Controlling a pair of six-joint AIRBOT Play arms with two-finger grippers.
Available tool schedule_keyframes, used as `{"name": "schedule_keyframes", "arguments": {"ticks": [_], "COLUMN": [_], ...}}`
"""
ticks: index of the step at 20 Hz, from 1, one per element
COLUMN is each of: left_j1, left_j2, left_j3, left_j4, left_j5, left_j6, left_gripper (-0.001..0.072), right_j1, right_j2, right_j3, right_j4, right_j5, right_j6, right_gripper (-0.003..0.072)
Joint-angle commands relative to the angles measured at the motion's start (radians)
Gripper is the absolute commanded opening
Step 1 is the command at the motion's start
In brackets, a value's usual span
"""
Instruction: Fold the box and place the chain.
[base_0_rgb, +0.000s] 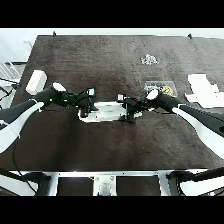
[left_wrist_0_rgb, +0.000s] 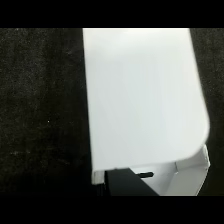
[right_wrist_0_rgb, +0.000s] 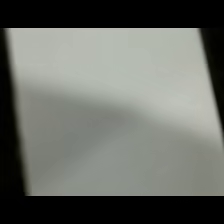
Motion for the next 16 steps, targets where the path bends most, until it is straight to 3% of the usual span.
{"name": "schedule_keyframes", "arguments": {"ticks": [1, 16], "left_j1": [0.001, 0.001], "left_j2": [0.000, 0.000], "left_j3": [0.000, 0.000], "left_j4": [0.000, 0.000], "left_j5": [0.000, 0.000], "left_j6": [0.000, 0.000], "left_gripper": [0.0021, 0.0021], "right_j1": [0.010, 0.021], "right_j2": [-0.001, 0.000], "right_j3": [0.000, 0.002], "right_j4": [0.001, 0.003], "right_j5": [0.003, 0.021], "right_j6": [0.000, 0.003], "right_gripper": [0.0626, 0.0626]}}
